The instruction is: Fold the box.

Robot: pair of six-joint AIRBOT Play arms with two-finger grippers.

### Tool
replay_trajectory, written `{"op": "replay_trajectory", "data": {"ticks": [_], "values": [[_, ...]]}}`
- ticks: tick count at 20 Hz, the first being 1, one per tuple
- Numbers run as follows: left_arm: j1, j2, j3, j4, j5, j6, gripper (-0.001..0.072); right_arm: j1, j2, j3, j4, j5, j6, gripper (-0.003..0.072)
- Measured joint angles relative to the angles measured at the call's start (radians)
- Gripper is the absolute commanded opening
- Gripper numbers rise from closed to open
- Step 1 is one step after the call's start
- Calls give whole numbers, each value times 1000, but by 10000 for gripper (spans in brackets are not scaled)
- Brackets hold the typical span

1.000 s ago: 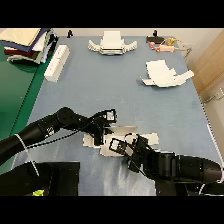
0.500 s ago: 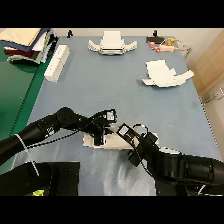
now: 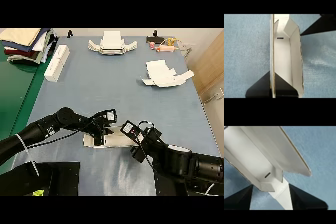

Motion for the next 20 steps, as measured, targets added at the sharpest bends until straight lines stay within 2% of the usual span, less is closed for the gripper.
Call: {"op": "replay_trajectory", "data": {"ticks": [4,7,11,15,20], "values": [[0,0,0,0,0,0,14,-179,61,-56,192,133,-357,720],[0,0,0,0,0,0,14,-359,73,-74,463,193,-797,720],[0,0,0,1,0,0,14,-573,28,-82,834,204,-1336,720],[0,0,0,1,-1,0,14,-656,-61,-84,1003,200,-1600,720],[0,0,0,1,-2,0,14,-681,-133,-85,1073,207,-1726,720]]}}
